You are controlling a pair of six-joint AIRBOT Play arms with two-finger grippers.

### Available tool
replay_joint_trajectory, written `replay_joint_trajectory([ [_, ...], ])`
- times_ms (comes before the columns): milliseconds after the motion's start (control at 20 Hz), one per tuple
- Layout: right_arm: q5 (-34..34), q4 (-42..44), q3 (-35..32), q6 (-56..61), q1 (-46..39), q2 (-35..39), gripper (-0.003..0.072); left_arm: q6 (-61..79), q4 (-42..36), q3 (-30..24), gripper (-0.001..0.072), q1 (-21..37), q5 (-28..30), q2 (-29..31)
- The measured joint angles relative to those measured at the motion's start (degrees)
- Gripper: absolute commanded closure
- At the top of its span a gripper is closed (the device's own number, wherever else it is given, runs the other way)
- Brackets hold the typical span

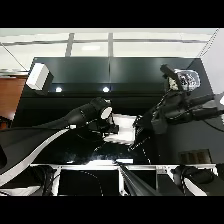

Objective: Fold the box and place the chain.

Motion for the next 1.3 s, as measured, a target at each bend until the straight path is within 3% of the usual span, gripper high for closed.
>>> replay_joint_trajectory([
  [400,-7.1,0.1,-5.1,0.0,3.1,-5.2,0.0672,0.0,0.0,0.0,0.0678,0.0,0.0,0.0],
  [900,-11.0,-2.5,-7.3,-0.2,3.4,-10.0,0.0668,0.0,0.0,0.0,0.0678,0.0,0.0,0.0],
  [1000,-11.2,-2.6,-7.4,-0.2,3.4,-10.1,0.038,0.0,0.0,0.0,0.0678,0.0,0.0,0.0],
  [1050,-11.2,-2.6,-7.4,-0.2,3.4,-10.2,0.0345,0.0,0.0,0.0,0.0678,0.0,0.0,0.0],
  [1300,-8.0,-3.1,-7.0,-0.2,-0.3,-9.7,0.0346,-0.1,0.0,0.0,0.0678,0.0,0.0,0.0],
])
